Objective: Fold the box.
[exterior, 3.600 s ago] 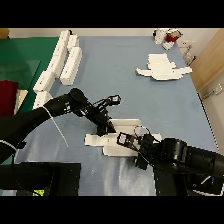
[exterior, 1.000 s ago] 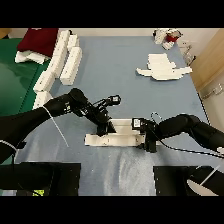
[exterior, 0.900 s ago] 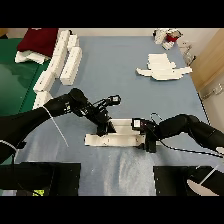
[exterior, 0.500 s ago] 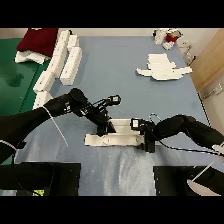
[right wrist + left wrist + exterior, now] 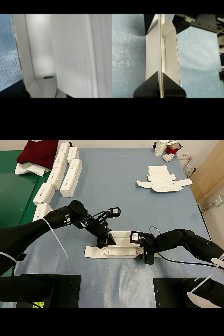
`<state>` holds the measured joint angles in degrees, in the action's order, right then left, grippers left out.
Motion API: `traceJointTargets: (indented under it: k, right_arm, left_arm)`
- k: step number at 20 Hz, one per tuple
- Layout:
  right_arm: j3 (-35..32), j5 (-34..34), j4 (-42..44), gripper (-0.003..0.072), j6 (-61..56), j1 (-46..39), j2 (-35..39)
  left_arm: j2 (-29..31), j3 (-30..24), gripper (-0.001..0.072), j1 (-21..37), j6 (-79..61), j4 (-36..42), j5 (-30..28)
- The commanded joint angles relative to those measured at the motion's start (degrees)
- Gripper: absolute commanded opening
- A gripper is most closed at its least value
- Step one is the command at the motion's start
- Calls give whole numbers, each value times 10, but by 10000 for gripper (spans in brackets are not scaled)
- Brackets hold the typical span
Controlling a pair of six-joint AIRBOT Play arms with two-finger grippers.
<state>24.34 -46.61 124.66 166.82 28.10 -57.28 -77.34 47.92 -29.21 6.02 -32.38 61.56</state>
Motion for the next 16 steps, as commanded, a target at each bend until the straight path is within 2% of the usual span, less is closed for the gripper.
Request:
traceJointTargets:
  k: [1,16]
  right_arm:
    - [-1,-6,-2,507,0,1,-1]
    - [-1,-6,-8,509,-1,1,-1]
  left_arm:
    - [0,0,17,0,0,0,0]
    - [0,0,17,0,0,0,0]
